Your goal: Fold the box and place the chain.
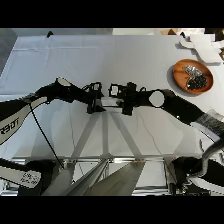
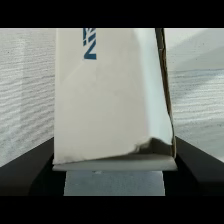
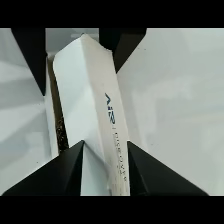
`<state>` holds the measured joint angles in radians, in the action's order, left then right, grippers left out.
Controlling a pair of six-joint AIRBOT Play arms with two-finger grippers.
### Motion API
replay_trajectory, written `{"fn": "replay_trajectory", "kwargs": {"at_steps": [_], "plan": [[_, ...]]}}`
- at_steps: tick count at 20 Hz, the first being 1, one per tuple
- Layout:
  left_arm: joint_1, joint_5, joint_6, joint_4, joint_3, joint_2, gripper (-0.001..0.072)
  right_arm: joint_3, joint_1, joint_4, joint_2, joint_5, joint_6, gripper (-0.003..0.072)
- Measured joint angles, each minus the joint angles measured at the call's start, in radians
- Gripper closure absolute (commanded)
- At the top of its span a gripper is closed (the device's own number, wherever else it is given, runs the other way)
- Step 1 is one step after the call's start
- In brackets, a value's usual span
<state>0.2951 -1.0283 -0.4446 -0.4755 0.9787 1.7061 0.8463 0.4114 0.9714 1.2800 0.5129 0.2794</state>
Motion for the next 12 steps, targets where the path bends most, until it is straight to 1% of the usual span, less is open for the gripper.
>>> {"fn": "replay_trajectory", "kwargs": {"at_steps": [2,4,11,12], "plan": [[0.000,0.000,0.000,0.000,0.000,0.000,0.0216,0.000,0.000,0.000,0.004,0.013,0.000,0.0525],[0.000,0.000,0.000,0.000,0.000,0.000,0.0216,0.000,0.000,0.000,0.007,0.018,0.000,0.0535],[0.000,-0.001,0.000,0.000,0.000,0.000,0.0216,-0.018,0.000,-0.002,0.010,0.023,0.000,0.0531],[0.000,-0.001,0.000,0.000,0.000,0.000,0.0216,-0.024,0.000,-0.002,0.010,0.024,0.000,0.0502]]}}
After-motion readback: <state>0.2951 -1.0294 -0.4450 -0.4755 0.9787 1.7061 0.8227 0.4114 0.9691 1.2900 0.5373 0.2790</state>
